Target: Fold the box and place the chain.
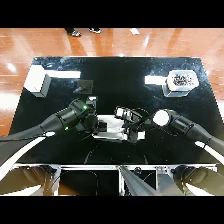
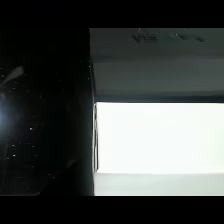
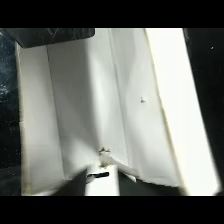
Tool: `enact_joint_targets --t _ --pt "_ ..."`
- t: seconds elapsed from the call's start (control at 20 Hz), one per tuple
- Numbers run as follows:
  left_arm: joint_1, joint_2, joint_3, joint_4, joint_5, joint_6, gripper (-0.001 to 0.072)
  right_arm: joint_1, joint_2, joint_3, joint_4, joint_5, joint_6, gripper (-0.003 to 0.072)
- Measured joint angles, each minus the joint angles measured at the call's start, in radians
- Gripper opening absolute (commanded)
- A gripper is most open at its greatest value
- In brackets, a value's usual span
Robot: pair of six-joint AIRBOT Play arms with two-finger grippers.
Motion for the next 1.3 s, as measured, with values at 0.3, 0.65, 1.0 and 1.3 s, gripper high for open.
enact_joint_targets --t 0.3,0.65,1.0,1.3 --pt "0.0 0.0 0.0 -0.006 -0.008 -0.001 0.0023 0.005 -0.002 0.0 0.009 -0.003 0.014 0.0054" --pt "0.0 0.0 0.0 -0.005 -0.009 -0.004 0.0023 -0.027 0.002 0.0 0.003 -0.002 0.038 0.0024" --pt "0.0 0.0 0.0 -0.006 -0.008 0.0 0.0023 -0.122 0.048 0.01 0.056 0.085 0.067 0.0024" --pt "0.0 0.0 0.0 -0.006 -0.006 0.0 0.0023 -0.366 0.111 0.028 0.016 0.308 0.275 0.0033"
